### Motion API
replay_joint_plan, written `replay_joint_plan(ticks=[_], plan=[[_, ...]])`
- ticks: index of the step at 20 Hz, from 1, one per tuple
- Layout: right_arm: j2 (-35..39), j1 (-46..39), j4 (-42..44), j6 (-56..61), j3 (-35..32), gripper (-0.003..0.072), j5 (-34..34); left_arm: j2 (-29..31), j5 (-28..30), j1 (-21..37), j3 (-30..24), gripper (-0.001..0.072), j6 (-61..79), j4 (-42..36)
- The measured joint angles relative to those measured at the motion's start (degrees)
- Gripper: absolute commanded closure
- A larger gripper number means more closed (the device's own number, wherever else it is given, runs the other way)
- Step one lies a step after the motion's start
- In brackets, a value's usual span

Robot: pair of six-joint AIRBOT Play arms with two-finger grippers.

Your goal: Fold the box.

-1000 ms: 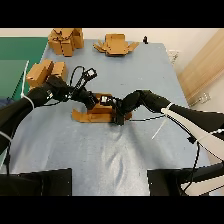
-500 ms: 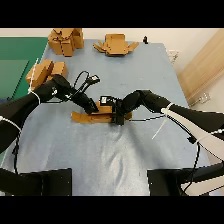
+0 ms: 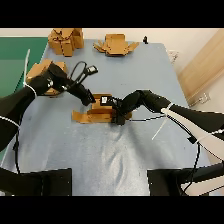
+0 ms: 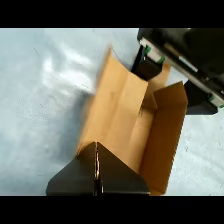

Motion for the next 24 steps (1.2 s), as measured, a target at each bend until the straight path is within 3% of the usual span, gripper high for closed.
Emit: replay_joint_plan(ticks=[2,5,8,9,10,11,12,15,20,21,23,24], plan=[[0.0,0.0,0.0,0.0,0.0,0.0087,0.0,1.5,-2.8,1.3,2.8,0.0704,-0.2,0.7],[0.0,0.0,0.0,0.0,0.0,0.0087,0.0,6.3,-5.5,2.5,4.2,0.0703,-0.3,7.9],[0.0,0.0,0.0,0.0,0.0,0.0087,0.0,13.0,-8.0,3.7,-0.4,0.0692,3.8,11.8],[0.0,0.0,0.0,0.0,0.0,0.0087,0.0,15.1,-8.2,3.9,-3.6,0.0555,6.8,11.7],[0.0,0.0,0.0,0.0,0.0,0.0087,0.0,16.5,-8.4,4.0,-6.8,0.0276,9.8,11.4],[0.0,0.0,0.0,0.0,0.0,0.0088,0.1,17.6,-7.9,4.0,-10.2,0.0067,12.8,10.8],[0.0,0.0,0.0,0.0,0.0,0.0087,0.1,18.2,-5.6,3.8,-13.7,0.0032,15.0,10.4],[0.0,0.0,0.0,0.0,0.0,0.0087,0.2,18.1,3.8,2.0,-20.9,0.0032,19.3,9.2],[0.0,0.0,0.0,0.0,0.0,0.0088,0.3,13.9,12.9,-1.3,-23.9,0.0034,23.5,7.5],[0.0,0.0,0.0,0.0,0.0,0.0088,0.3,13.1,13.9,-1.7,-24.0,0.0065,23.9,6.9],[0.0,0.0,0.0,0.0,0.0,0.0087,0.4,12.0,14.8,-2.1,-24.0,0.0247,24.5,6.2],[0.0,0.0,0.0,0.0,0.0,0.0088,0.4,11.7,15.2,-2.3,-24.0,0.0249,24.7,5.7]])
